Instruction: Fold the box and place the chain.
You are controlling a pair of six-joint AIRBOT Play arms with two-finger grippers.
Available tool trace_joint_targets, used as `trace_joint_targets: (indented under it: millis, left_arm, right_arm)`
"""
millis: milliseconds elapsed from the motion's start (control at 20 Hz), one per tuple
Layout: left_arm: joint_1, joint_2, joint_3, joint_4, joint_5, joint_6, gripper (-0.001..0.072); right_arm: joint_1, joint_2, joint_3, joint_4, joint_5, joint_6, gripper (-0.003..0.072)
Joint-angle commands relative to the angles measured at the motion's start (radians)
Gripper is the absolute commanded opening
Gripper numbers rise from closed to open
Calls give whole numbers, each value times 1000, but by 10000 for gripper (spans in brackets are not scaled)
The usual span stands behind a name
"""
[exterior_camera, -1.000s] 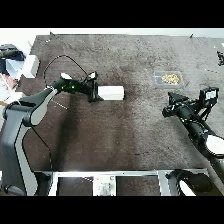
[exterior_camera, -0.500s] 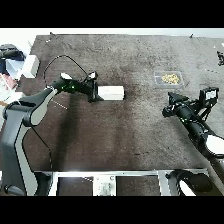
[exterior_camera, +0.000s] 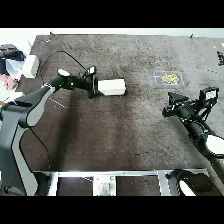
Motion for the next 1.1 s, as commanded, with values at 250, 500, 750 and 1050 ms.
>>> trace_joint_targets:
  millis: [250, 500, 750, 1050]
  left_arm:
    - [146, 152, 19, -70, 760, -497, 10]
    - [288, 153, 5, 114, 840, -789, 9]
    - [383, 153, -63, 576, 749, -1258, 8]
    - [381, 127, -157, 699, 866, -1369, 9]
  right_arm:
    - [0, 1, 0, 0, 0, 0, 12]
    - [0, 1, 0, 0, 0, 0, 12]
    - [0, 1, 0, 0, 0, 0, 12]
    - [0, 1, 0, 0, 0, 0, 12]
